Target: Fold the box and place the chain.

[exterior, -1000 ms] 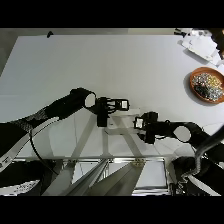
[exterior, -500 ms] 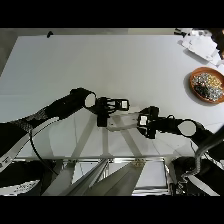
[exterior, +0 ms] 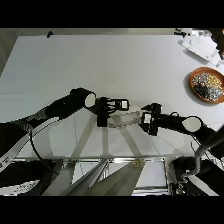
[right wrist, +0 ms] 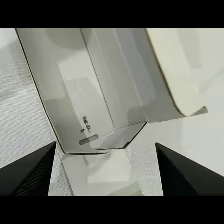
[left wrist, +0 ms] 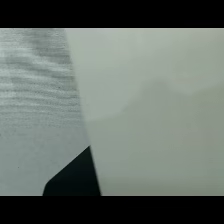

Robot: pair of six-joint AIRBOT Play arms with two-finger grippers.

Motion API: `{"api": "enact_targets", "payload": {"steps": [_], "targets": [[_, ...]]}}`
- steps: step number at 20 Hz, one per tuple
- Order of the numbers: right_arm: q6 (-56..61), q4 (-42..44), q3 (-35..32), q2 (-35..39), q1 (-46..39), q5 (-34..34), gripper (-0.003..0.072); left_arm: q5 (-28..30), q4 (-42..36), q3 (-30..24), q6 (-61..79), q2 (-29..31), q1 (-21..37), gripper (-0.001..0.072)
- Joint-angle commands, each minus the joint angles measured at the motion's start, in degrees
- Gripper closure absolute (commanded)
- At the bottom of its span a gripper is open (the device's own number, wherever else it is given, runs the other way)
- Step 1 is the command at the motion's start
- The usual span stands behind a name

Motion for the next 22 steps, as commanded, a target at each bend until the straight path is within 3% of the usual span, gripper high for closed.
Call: {"api": "enact_targets", "payload": {"steps": [1,6,15,22], "targets": [[-7.5,6.2,0.1,-0.3,-1.7,2.2,-0.0019,0.0,0.0,0.0,0.0,0.0,0.0,0.0697],[-9.6,9.0,0.1,-1.5,-2.1,2.8,-0.0016,0.0,0.0,0.0,0.0,0.0,0.0,0.0697],[-20.9,20.2,0.7,-8.7,-6.9,9.9,-0.0015,0.0,0.0,0.0,0.0,0.0,0.0,0.0697],[-24.2,21.3,1.7,-13.2,-6.9,10.5,-0.0013,0.0,0.0,0.0,0.0,0.0,0.0,0.0697]]}}
